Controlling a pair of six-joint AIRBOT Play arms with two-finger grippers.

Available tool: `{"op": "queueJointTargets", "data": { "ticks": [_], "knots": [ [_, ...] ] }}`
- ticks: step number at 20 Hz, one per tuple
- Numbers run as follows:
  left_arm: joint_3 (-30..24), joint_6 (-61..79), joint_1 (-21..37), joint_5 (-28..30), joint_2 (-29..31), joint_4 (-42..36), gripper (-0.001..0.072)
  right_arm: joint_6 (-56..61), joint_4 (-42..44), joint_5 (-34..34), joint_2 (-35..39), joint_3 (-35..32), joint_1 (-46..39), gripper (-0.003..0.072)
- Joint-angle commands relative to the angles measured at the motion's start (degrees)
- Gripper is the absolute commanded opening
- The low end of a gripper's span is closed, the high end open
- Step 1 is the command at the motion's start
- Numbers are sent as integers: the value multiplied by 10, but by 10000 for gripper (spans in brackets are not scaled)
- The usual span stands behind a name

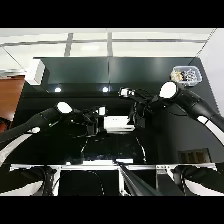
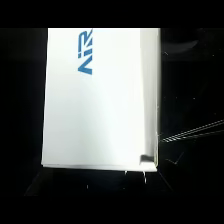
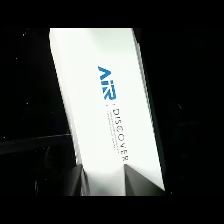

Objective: Fold the box and place the chain.

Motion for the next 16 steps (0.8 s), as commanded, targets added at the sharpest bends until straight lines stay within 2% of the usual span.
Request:
{"op": "queueJointTargets", "data": {
  "ticks": [1, 16],
  "knots": [
    [0, -1, 0, 0, 0, 0, 336, 2, 1, 2, 0, -1, 0, 201],
    [0, 0, 0, 0, 0, 0, 336, 5, 1, 11, -2, -10, 0, 201]
  ]
}}
